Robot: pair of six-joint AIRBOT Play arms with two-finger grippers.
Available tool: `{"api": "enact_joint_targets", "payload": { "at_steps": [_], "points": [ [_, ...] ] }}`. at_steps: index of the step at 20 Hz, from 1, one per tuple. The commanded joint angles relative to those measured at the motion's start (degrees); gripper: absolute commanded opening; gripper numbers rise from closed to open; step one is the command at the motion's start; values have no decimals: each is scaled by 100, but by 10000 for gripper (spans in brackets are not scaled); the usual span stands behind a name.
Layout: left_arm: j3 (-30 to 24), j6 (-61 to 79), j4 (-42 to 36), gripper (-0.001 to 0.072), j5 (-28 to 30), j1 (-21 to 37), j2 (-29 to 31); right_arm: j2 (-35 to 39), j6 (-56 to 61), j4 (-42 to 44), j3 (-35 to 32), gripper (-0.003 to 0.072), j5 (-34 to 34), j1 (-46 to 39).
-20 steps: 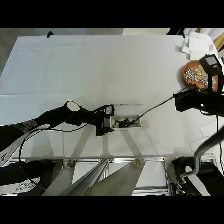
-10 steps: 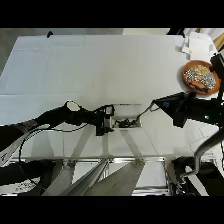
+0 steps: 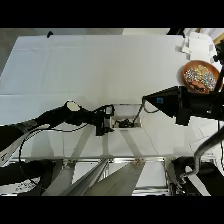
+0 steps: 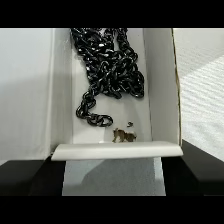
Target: Fold the box and place the chain.
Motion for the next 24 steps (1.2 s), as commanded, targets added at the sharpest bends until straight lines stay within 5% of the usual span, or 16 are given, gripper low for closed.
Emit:
{"api": "enact_joint_targets", "payload": {
  "at_steps": [1,13,24],
  "points": [
    [-2,2,2,390,2,2,4,-433,-96,72,105,20,229,111],
    [-2,2,0,390,2,2,4,-2225,772,-3001,103,20,-1484,2400],
    [-2,2,2,390,4,2,4,-3222,1322,-3523,-111,21,-2284,2892]
  ]
}}
